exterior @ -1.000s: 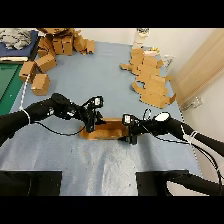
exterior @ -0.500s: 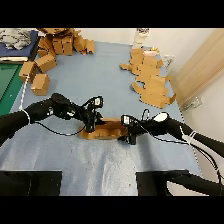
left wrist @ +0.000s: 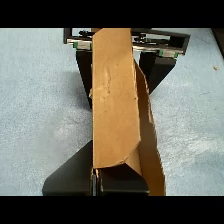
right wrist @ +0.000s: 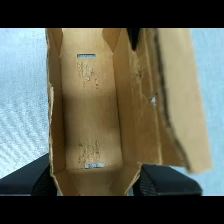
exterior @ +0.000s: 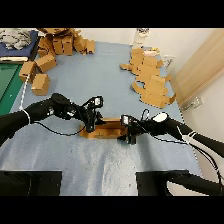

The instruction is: Fold the box.

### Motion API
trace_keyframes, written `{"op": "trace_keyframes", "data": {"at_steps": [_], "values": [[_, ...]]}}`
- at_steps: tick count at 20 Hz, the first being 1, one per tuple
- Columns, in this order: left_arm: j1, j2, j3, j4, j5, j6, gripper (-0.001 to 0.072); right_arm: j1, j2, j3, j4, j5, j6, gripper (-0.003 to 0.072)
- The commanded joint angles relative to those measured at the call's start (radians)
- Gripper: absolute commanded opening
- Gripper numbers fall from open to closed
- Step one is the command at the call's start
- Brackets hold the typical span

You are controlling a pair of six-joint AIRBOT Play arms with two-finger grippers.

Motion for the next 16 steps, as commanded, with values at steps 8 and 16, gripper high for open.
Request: {"op": "trace_keyframes", "data": {"at_steps": [8, 16], "values": [[-0.002, 0.000, 0.000, -0.011, 0.004, 0.005, 0.0013, 0.000, 0.000, 0.001, -0.001, -0.005, 0.000, 0.0575], [0.000, 0.000, 0.000, -0.031, 0.023, -0.010, 0.0013, 0.000, 0.000, 0.001, -0.001, -0.005, 0.000, 0.0575]]}}
